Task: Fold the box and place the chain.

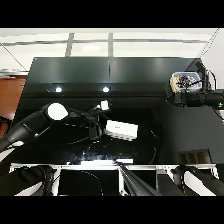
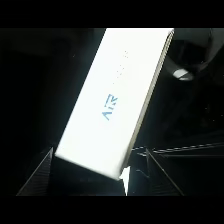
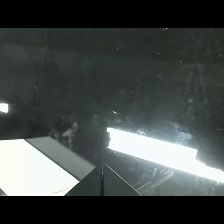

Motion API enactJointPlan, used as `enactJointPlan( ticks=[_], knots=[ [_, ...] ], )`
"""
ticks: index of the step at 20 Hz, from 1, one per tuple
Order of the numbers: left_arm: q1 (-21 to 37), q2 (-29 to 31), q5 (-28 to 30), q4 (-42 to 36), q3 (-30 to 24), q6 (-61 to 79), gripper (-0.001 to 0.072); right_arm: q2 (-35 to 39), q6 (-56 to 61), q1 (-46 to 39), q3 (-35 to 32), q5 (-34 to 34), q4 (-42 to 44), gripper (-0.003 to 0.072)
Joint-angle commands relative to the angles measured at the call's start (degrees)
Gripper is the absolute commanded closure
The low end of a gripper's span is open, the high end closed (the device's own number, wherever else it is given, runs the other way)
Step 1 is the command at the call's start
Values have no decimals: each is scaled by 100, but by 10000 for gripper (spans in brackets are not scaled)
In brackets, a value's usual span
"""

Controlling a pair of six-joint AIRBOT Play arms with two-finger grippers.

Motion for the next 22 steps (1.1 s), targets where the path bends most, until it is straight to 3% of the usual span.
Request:
enactJointPlan(
  ticks=[1, 9, 12, 18, 22],
  knots=[
    [-376, -407, 164, -122, 184, 87, -3, 4, -39, -2, 4, 11, 33, 675],
    [-433, -1561, -476, -369, 1331, 1541, -1, 4, -127, 0, 4, 15, 39, 675],
    [-442, -1827, -568, -835, 1388, 1622, -1, 4, -210, -2, 4, 15, 44, 675],
    [-437, -1919, -918, -824, 1388, 1556, -1, 4, -275, 0, 4, 13, 52, 675],
    [-437, -1932, -813, -811, 1388, 1561, -1, 4, -297, -2, 4, 11, 52, 675]
  ],
)
